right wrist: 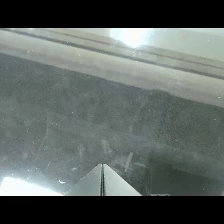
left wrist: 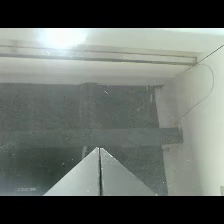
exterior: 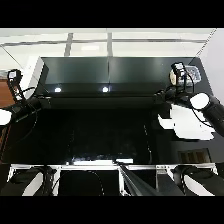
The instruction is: Fold the box and place the chain.
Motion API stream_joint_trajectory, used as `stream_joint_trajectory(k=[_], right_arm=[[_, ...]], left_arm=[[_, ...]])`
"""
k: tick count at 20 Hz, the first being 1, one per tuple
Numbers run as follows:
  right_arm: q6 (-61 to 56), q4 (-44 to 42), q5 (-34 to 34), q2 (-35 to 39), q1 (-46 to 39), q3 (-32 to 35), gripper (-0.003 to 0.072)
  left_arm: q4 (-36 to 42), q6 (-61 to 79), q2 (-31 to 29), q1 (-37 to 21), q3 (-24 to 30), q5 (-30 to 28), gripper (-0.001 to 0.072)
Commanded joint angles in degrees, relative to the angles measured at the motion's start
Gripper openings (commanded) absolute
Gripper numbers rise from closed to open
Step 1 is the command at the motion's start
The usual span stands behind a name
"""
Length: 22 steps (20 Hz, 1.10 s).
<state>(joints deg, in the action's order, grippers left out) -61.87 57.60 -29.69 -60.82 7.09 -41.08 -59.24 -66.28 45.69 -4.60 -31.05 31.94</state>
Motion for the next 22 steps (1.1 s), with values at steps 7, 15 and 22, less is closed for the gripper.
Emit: stream_joint_trajectory(k=[7,15,22], right_arm=[[-0.02,-0.02,0.0,-0.04,0.07,-0.04,0.0012],[-0.09,-3.39,3.5,-0.04,0.11,-0.04,0.0012],[-0.52,-5.64,-3.67,-0.04,-0.52,-0.11,0.072]], left_arm=[[-0.02,0.0,-0.04,0.02,0.04,-0.02,0.0025],[-0.02,0.0,-0.04,0.02,0.04,-0.02,0.0025],[0.07,0.0,0.24,0.09,0.04,-2.23,0.0026]])
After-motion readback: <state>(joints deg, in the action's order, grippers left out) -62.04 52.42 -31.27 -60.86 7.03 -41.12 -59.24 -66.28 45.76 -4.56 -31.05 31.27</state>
